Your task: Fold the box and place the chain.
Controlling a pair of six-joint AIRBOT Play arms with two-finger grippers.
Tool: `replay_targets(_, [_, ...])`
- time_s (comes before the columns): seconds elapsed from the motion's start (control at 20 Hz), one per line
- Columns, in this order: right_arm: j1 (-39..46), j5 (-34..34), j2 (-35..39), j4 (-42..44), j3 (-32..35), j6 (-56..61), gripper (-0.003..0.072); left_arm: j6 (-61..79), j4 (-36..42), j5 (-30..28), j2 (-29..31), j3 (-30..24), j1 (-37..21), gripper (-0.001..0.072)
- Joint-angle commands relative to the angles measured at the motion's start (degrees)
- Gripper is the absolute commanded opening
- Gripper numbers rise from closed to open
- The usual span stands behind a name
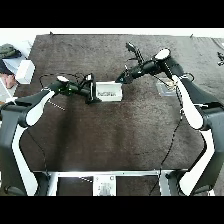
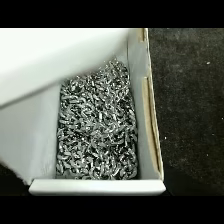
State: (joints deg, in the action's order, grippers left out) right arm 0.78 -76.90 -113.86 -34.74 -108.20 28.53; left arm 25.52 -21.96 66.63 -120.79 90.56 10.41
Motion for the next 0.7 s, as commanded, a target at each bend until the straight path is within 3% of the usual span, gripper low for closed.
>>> replay_targets(0.0, [-1.1,-1.6,0.0,-0.7,-0.1,-3.6,0.0219,0.0,0.0,0.0,0.0,0.0,0.0,0.0407])
replay_targets(0.35, [-5.3,-0.3,0.0,-7.1,0.0,-8.3,0.0218,0.0,0.0,0.0,0.0,0.0,0.0,0.0407])
replay_targets(0.65, [-5.5,-0.4,0.0,-7.5,0.0,-10.4,0.0219,0.0,0.0,0.0,0.0,0.0,0.0,0.0407])
